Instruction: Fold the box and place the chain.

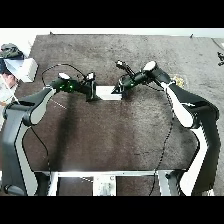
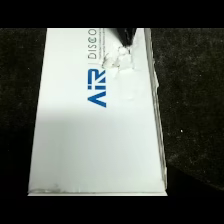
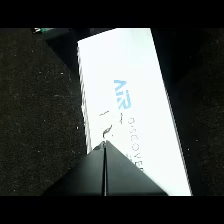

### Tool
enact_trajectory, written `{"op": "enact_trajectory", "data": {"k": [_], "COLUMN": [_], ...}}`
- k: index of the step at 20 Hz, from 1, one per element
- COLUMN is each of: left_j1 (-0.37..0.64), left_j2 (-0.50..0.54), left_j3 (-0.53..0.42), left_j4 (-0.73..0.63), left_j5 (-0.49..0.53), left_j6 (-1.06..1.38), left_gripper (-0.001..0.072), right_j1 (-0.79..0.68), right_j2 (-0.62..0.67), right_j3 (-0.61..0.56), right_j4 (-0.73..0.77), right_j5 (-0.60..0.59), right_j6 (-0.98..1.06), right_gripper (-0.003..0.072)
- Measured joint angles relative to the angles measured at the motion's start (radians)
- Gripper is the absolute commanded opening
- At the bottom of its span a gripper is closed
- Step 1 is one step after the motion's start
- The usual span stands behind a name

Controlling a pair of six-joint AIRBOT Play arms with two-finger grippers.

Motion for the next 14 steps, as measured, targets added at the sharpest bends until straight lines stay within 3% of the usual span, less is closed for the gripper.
{"op": "enact_trajectory", "data": {"k": [7, 14], "left_j1": [0.001, 0.002], "left_j2": [0.000, 0.000], "left_j3": [0.000, 0.000], "left_j4": [-0.007, -0.002], "left_j5": [0.014, 0.005], "left_j6": [-0.007, -0.002], "left_gripper": [0.0253, 0.0254], "right_j1": [-0.012, -0.032], "right_j2": [0.053, 0.251], "right_j3": [-0.004, -0.032], "right_j4": [0.062, 0.221], "right_j5": [0.004, 0.033], "right_j6": [0.010, 0.012], "right_gripper": [-0.0008, -0.0011]}}
